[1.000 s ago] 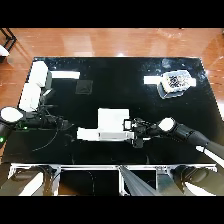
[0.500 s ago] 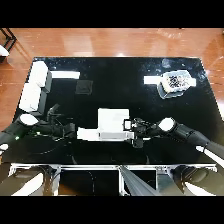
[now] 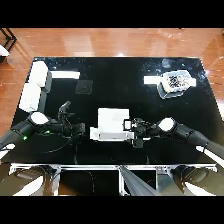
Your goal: Fold the box and place the chain.
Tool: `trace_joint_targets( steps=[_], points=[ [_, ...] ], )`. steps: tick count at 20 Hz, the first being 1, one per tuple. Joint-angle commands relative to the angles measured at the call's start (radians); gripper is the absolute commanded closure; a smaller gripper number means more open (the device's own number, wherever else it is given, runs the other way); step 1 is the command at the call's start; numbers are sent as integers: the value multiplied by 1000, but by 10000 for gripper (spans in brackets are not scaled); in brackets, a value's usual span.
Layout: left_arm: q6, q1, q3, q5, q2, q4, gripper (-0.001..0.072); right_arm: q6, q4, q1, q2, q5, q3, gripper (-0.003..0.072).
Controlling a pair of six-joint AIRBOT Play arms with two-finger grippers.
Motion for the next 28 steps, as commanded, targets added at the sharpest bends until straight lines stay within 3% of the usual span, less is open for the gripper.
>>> trace_joint_targets(
  steps=[1, 2, 6, 13, 19, 28],
  points=[
    [5, -8, 45, -56, 40, -30, 109, 0, 0, 0, -1, 0, 0, 211],
    [5, -9, 55, -66, 48, -40, 76, 0, 0, 0, -1, 0, 0, 211],
    [10, -42, 90, -80, 51, -74, 76, 0, 0, 0, -1, 0, 0, 211],
    [-108, -209, 90, 21, 50, -74, 98, 0, 0, 0, -1, 0, 0, 211],
    [-233, -294, 90, 53, 50, 29, 102, 0, 0, 0, -1, 0, 0, 211],
    [-350, -397, 90, 236, 47, 79, 103, 0, 0, 0, -1, 0, 0, 211]
  ],
)
